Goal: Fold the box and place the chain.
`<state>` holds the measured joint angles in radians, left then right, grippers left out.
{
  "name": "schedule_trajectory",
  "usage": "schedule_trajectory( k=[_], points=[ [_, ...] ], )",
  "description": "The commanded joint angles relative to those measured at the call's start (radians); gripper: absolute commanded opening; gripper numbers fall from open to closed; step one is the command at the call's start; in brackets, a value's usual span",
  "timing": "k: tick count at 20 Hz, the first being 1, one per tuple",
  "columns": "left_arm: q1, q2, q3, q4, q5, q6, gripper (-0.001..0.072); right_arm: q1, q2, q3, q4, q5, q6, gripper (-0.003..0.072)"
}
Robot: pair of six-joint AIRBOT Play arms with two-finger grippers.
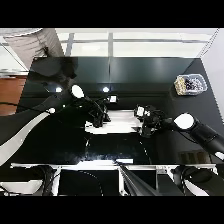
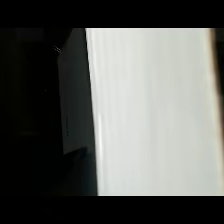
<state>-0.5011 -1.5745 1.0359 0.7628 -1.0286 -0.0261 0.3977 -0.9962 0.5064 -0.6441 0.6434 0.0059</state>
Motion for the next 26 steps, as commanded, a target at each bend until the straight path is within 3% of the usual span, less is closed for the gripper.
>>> schedule_trajectory(
  k=[1,9,26],
  points=[
    [-0.004,0.007,0.002,0.037,0.005,0.0,0.0028,-0.001,-0.04,0.0,0.076,0.104,-0.044,0.0673],
    [-0.008,0.008,0.002,0.062,-0.003,-0.032,0.0028,0.0,-0.117,-0.056,0.151,0.103,-0.254,0.0673],
    [-0.008,0.008,0.002,0.058,-0.005,-0.033,0.0029,0.024,-0.175,-0.055,0.155,0.028,-0.267,0.0672]
  ],
)
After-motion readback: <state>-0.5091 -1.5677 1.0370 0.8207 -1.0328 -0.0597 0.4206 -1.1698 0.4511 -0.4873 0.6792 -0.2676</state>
